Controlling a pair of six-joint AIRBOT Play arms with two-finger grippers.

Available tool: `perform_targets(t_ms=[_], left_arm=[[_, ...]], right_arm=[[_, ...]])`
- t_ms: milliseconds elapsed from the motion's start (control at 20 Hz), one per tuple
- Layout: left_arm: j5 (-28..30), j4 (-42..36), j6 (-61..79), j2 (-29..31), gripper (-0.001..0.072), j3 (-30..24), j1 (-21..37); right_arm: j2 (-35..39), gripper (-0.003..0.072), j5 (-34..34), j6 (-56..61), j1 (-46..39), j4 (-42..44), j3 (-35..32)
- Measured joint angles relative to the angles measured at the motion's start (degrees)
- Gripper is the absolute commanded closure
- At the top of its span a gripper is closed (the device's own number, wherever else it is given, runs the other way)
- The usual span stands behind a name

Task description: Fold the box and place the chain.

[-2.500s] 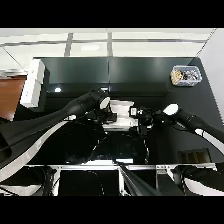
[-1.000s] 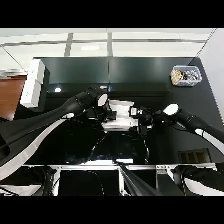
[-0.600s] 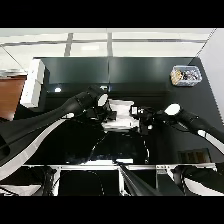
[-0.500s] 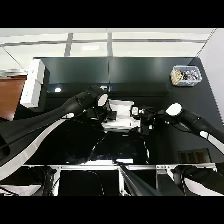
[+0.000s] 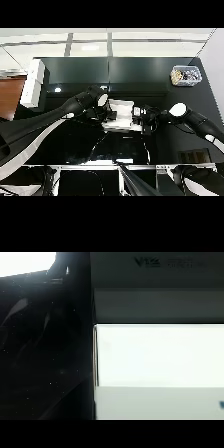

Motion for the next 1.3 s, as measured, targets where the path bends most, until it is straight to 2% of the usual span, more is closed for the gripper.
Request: perform_targets(t_ms=[500, 900, 950, 1000, 1050, 1150, 1200, 1250, 1300], left_arm=[[0.26, -0.07, -0.07, 0.00, 0.0681, 0.00, 0.00], [0.72, -0.24, -0.04, 0.00, 0.0681, 0.00, 0.00], [0.74, -0.24, -0.04, 0.00, 0.0680, 0.00, 0.00], [0.76, -0.24, -0.04, 0.00, 0.0681, 0.00, 0.00], [0.83, -0.26, -0.04, 0.00, 0.0681, 0.00, 0.00], [0.96, -0.31, -0.09, 0.00, 0.0680, 0.00, 0.00], [0.98, -0.33, -0.11, 0.00, 0.0680, 0.00, -0.02], [0.98, -0.33, -0.11, 0.00, 0.0681, 0.00, -0.02], [1.01, -0.33, -0.09, 0.00, 0.0681, 0.00, 0.00]], right_arm=[[-5.40, 0.0663, 0.68, -0.07, 0.00, 16.22, 0.00], [-6.47, 0.0660, 0.55, 0.35, 0.00, 15.26, 0.02], [-6.49, 0.0616, 0.59, 0.37, 0.00, 15.13, 0.02], [-6.54, 0.0362, 0.59, 0.42, 0.00, 15.08, 0.02], [-6.54, 0.0332, 0.59, 0.44, 0.00, 15.08, 0.02], [-6.54, 0.0486, 0.72, 0.48, 0.00, 14.82, 0.02], [-6.54, 0.0459, 0.59, 0.61, 0.00, 14.69, 0.02], [-6.54, 0.0255, 0.59, 0.61, 0.00, 14.62, 0.00], [-6.54, 0.0266, 0.63, 0.59, 0.00, 14.69, 0.00]])
